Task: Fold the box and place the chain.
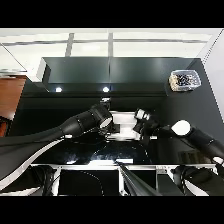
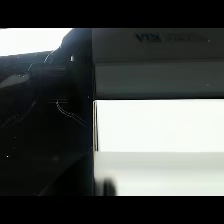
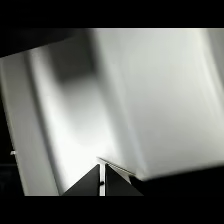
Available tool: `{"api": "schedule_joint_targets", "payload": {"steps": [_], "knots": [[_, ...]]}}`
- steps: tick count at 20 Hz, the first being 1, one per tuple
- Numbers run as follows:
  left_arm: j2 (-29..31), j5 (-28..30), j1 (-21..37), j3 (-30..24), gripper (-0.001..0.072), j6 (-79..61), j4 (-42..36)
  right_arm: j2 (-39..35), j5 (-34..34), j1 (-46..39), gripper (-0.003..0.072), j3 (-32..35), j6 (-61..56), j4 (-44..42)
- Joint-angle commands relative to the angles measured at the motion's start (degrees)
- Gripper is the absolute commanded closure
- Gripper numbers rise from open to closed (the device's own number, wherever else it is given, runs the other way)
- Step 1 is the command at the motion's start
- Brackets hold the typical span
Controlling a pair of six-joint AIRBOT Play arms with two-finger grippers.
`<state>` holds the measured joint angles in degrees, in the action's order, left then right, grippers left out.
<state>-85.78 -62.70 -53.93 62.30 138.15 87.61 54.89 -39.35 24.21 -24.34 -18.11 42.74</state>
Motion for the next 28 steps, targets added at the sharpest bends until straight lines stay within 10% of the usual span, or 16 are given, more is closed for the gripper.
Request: {"api": "schedule_joint_targets", "payload": {"steps": [1, 9, 20, 22, 25, 26, 28], "knots": [[0.0, -0.3, 0.0, 0.0, 0.0684, -0.1, 0.2, -4.1, -10.9, -9.2, 0.0647, -4.5, -26.6, 11.7], [0.0, -0.5, 0.0, 0.0, 0.0684, -0.1, 0.2, -2.6, -26.1, -46.6, 0.0646, -2.2, -58.9, 14.5], [0.0, -0.5, 0.0, 0.0, 0.0684, -0.1, 0.2, 10.1, -24.7, -25.6, 0.0645, 0.4, -49.7, -1.2], [0.0, -0.5, 0.0, 0.0, 0.0684, -0.1, 0.2, 10.1, -27.0, -24.3, 0.0278, -1.7, -45.9, -3.4], [0.0, -0.5, 0.0, 0.0, 0.0684, -0.1, 0.2, 10.1, -34.1, -24.1, 0.0223, -5.7, -40.6, -5.8], [0.0, -0.5, 0.0, 0.0, 0.0684, -0.1, 0.2, 10.1, -35.3, -23.9, 0.0072, -6.7, -40.6, -6.3], [0.0, -0.5, 0.0, 0.0, 0.0684, -0.1, 0.2, 10.1, -35.7, -22.5, 0.0, -7.2, -40.6, -6.6]]}}
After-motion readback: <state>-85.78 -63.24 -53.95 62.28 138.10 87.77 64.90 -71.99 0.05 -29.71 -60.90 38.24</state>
